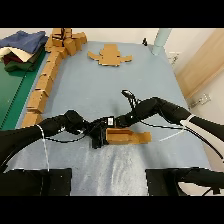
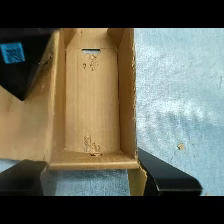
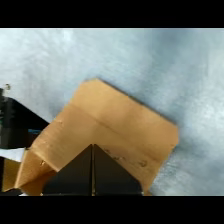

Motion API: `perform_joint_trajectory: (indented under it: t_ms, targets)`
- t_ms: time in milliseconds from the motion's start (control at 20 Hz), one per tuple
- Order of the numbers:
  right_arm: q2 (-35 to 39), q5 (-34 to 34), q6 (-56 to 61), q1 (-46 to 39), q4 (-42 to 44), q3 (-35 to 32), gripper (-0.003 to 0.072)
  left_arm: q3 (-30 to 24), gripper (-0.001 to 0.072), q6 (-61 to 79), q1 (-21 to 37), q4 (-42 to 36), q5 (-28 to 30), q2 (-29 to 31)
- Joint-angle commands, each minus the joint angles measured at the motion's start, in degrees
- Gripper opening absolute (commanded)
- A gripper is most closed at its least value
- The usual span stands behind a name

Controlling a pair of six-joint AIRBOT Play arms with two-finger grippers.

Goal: Fold the box.

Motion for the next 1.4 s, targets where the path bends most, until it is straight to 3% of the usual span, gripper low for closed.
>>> perform_joint_trajectory:
  t_ms: [0,300,500,550,600,650,750,1050,1300,1350]
  targets:
    - [4.9,-0.2,-1.3,-0.1,-3.7,1.9,0.0019,0.0,0.0414,0.0,0.0,0.0,0.0,0.0]
    - [20.5,-9.3,0.8,-0.1,-21.3,1.4,0.0005,0.0,0.0414,0.0,0.0,0.0,0.0,0.0]
    - [31.8,-16.4,-17.5,1.4,-20.8,-6.4,0.0006,0.0,0.0414,0.0,0.0,0.0,0.0,0.0]
    - [33.4,-17.3,-20.3,1.3,-21.2,-9.0,0.0127,0.0,0.0413,0.0,0.0,0.0,0.0,0.0]
    - [34.2,-17.2,-22.5,1.3,-22.1,-11.8,0.0424,0.0,0.0413,0.0,0.0,0.0,0.0,0.0]
    - [34.1,-16.8,-25.2,1.3,-23.1,-14.1,0.0594,0.0,0.0414,0.0,0.0,0.0,0.0,0.0]
    - [32.8,-13.0,-30.9,1.3,-24.2,-18.1,0.0653,0.0,0.0414,0.0,0.0,0.0,0.0,0.0]
    - [26.7,0.8,-42.5,1.3,-22.6,-20.3,0.0653,0.0,0.0414,0.0,0.0,0.0,0.0,0.0]
    - [23.4,3.7,-52.6,1.3,-14.3,-20.4,0.0638,0.0,0.0414,0.0,0.0,0.0,0.0,0.0]
    - [23.3,4.5,-53.4,1.4,-14.0,-20.3,0.0576,0.0,0.0413,0.0,0.0,0.0,0.0,0.0]
